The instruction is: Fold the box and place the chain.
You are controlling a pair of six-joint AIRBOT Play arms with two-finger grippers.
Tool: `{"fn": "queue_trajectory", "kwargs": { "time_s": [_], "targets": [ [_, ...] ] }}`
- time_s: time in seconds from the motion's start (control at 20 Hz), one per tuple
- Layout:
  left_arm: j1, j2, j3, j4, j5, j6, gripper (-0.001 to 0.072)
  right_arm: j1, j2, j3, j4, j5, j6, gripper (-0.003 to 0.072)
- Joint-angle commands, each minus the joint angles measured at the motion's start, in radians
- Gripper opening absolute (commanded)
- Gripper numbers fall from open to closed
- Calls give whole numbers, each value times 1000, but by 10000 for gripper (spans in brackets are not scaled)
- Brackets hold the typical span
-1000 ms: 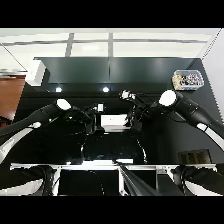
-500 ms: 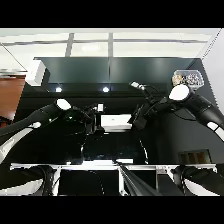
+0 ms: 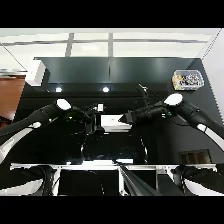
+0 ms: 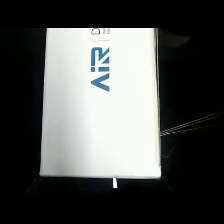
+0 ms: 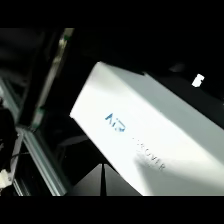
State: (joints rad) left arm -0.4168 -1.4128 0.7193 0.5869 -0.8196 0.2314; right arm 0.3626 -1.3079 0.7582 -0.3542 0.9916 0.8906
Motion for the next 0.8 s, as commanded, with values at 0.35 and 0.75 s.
{"fn": "queue_trajectory", "kwargs": {
  "time_s": [0.35,0.75],
  "targets": [
    [0,0,0,-6,0,0,421,16,-43,-11,-155,-113,147,19],
    [2,0,0,-29,3,0,422,-87,89,118,-195,175,110,18]
  ]
}}
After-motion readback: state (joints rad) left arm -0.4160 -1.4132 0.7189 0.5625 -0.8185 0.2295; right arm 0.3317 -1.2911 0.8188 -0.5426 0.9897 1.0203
